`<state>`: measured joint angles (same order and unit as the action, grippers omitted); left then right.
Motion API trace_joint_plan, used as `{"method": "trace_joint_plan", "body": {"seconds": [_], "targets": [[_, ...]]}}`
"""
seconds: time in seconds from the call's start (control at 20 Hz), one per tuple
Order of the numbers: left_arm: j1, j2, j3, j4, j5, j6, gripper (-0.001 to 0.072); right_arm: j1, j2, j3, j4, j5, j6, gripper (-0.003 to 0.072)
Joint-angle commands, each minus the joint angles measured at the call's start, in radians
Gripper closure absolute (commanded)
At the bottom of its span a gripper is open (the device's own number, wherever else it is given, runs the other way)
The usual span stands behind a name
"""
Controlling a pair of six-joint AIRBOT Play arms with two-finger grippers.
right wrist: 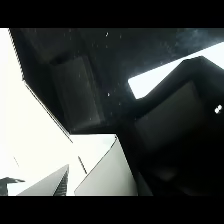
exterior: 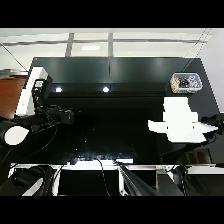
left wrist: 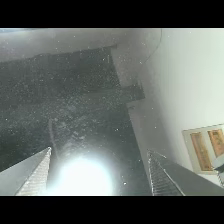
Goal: Fold the box and place the chain.
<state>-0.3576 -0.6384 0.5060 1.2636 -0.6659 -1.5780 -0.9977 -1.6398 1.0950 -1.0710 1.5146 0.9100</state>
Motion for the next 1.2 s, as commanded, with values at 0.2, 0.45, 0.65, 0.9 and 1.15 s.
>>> {"method": "trace_joint_plan", "body": {"seconds": [0.2, 0.45, 0.65, 0.9, 1.15], "targets": [[0.0, -0.001, 0.001, -0.001, 0.0, -0.001, -0.0011, 0.003, 0.021, 0.002, -0.039, 0.01, 0.011, 0.0506], [0.0, -0.001, 0.001, -0.001, 0.0, -0.001, -0.0011, 0.004, 0.027, 0.001, 0.051, 0.047, -0.029, 0.0565], [0.001, -0.001, 0.001, 0.01, 0.013, -0.001, -0.0011, 0.026, 0.039, 0.0, 0.076, 0.058, -0.047, 0.0659], [0.0, -0.001, 0.001, 0.007, 0.064, -0.001, -0.0011, 0.131, 0.091, -0.026, 0.138, 0.06, -0.081, 0.0659], [0.0, -0.001, 0.001, -0.019, 0.061, -0.001, -0.0011, 0.262, 0.166, -0.09, 0.192, 0.061, -0.08, 0.0659]]}}
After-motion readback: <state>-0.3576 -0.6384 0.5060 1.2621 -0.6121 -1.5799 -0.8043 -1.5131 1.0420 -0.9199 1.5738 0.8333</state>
